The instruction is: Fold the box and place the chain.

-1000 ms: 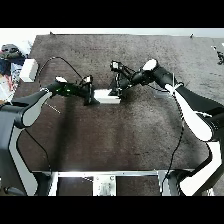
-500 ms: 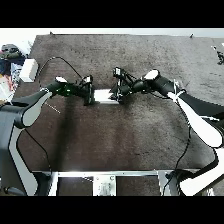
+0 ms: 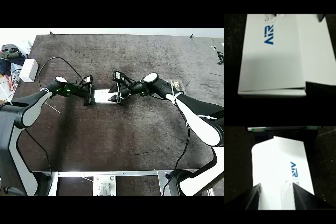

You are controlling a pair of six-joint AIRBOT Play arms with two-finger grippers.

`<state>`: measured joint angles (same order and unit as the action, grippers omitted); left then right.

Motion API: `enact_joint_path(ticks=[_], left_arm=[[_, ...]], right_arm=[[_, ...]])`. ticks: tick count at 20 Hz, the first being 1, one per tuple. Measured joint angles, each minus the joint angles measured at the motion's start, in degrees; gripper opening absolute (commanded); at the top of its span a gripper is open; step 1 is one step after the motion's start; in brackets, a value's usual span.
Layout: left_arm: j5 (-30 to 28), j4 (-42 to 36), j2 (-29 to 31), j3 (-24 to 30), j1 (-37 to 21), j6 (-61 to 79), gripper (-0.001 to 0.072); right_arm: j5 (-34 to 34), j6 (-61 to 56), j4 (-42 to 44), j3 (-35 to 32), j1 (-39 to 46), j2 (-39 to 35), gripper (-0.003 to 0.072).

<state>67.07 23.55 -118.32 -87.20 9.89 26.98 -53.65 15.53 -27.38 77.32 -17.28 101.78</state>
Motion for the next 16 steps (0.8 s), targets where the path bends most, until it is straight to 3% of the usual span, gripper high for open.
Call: enact_joint_path(ticks=[2,4,10,11,12,16], left_arm=[[0.00,0.02,0.00,0.00,0.00,0.00,0.0402],[-0.02,0.00,0.00,0.00,0.00,0.00,0.0402],[-0.17,-0.09,0.00,0.00,0.00,-0.02,0.0402],[-0.15,-0.09,0.00,-0.02,0.00,-0.02,0.0402],[-0.13,-0.09,0.00,-0.02,0.00,-0.02,0.0402],[-0.11,-0.07,0.00,-0.02,0.00,-0.02,0.0402]], right_arm=[[1.68,1.27,0.09,0.00,0.00,0.15,0.0484],[3.26,2.60,0.15,0.00,-0.07,0.20,0.0410],[5.53,4.07,0.24,0.13,-0.09,-1.07,0.0408],[5.66,4.13,0.31,0.13,-0.07,-1.53,0.0345],[5.75,4.24,0.31,0.13,-0.07,-1.92,0.0217],[6.16,4.35,0.26,0.13,-0.04,-2.67,0.0231]])
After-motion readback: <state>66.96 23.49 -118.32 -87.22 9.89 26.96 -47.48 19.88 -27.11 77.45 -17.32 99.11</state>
